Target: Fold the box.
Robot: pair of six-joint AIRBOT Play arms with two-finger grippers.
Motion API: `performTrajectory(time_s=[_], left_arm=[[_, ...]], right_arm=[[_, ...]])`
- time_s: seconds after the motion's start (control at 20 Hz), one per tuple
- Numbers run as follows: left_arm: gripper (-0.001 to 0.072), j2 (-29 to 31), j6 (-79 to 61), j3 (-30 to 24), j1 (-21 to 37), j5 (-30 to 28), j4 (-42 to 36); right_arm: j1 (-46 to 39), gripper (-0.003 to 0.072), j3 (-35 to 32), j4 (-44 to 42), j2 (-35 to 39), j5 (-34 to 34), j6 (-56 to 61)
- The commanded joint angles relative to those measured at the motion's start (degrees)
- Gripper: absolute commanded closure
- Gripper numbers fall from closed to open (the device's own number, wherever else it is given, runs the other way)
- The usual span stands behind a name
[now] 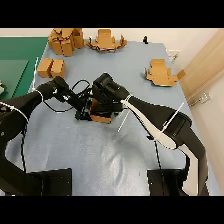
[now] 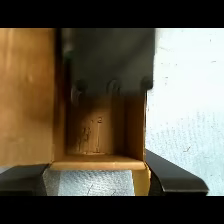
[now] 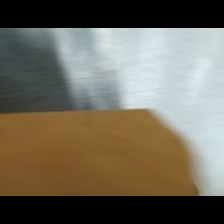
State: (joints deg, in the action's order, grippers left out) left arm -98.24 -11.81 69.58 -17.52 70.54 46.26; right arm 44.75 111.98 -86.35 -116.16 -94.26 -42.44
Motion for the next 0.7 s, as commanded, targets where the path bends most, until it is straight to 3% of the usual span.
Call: performTrajectory(time_s=[0.0,0.55,0.6,0.65], left_arm=[[0.0696,0.0,-0.1,0.0,0.1,-0.3,0.5],[0.0696,0.0,-0.1,0.0,0.1,-0.6,1.6],[0.0696,0.0,-0.1,0.0,0.1,-0.5,1.6],[0.0696,0.0,-0.1,0.0,0.1,-0.5,1.6]], right_arm=[[-0.4,0.0208,3.0,0.2,0.3,2.3,-0.7],[-3.3,0.0191,2.6,1.0,8.3,-0.9,-11.3],[-3.5,0.0200,1.8,1.3,9.7,-0.9,-13.1],[-3.7,0.0294,0.2,2.0,11.7,-0.5,-14.8]])
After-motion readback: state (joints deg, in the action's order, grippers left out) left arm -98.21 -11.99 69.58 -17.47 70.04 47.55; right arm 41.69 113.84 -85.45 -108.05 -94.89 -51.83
